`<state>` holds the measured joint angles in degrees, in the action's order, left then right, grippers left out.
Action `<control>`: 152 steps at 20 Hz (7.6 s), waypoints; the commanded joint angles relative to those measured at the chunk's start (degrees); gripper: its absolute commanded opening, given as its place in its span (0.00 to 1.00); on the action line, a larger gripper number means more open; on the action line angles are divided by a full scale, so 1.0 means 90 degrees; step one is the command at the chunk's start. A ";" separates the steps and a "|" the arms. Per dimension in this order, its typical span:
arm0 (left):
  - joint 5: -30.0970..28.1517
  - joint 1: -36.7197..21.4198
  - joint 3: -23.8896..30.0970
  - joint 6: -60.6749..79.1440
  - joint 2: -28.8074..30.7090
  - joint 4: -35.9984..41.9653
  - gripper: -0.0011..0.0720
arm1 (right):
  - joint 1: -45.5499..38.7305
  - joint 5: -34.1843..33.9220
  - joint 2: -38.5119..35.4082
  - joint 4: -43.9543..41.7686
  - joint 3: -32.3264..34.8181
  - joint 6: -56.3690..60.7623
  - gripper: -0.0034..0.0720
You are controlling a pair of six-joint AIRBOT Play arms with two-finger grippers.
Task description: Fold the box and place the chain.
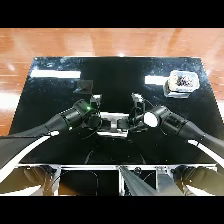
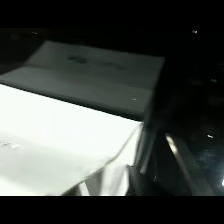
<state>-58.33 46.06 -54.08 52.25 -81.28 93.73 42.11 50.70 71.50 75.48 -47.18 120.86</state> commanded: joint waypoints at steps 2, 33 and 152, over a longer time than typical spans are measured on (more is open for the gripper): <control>0.0024 0.0002 0.0002 -0.0002 -0.0002 -0.0010 0.04 | 0.0104 0.0044 0.0063 0.0192 -0.0085 0.0294 0.45; 0.0041 0.0002 0.0002 -0.0002 -0.0002 -0.0005 0.04 | 0.0413 0.1241 0.1185 0.1430 -0.1197 0.0537 0.45; -0.0107 0.0015 -0.0012 -0.0051 -0.0002 0.0022 0.04 | -0.5950 0.2599 -0.1248 -0.1887 -0.5642 -0.6827 0.09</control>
<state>-59.31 46.24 -54.15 51.79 -81.28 93.95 -12.64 67.72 66.70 61.56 -97.78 57.95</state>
